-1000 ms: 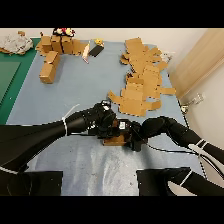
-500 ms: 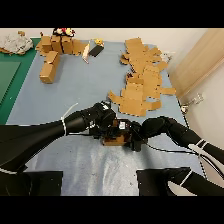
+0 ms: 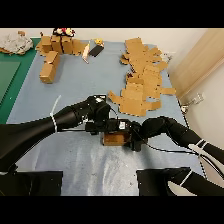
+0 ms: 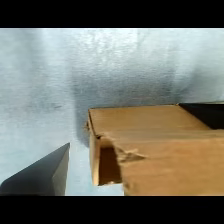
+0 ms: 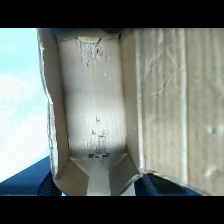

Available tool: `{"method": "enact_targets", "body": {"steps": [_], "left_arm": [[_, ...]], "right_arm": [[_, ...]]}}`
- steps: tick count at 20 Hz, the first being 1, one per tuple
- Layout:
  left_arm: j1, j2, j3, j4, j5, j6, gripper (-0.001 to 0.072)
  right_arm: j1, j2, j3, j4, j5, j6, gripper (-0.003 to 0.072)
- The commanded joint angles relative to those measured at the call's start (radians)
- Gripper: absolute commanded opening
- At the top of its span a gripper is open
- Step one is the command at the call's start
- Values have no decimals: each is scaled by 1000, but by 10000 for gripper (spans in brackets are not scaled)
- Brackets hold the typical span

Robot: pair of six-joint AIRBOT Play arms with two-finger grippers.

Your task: Fold the box.

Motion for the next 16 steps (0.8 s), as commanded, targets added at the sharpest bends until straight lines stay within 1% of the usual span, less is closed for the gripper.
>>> {"method": "enact_targets", "body": {"steps": [1,3,6,16], "left_arm": [[25,7,1,-52,-6,8,471],[34,7,1,-79,11,14,471],[46,10,0,-98,10,34,471],[96,85,-24,-89,7,70,471]], "right_arm": [[0,0,0,0,0,0,530],[0,0,0,0,0,0,530],[0,0,0,0,0,0,529],[0,0,0,0,0,0,529]]}}
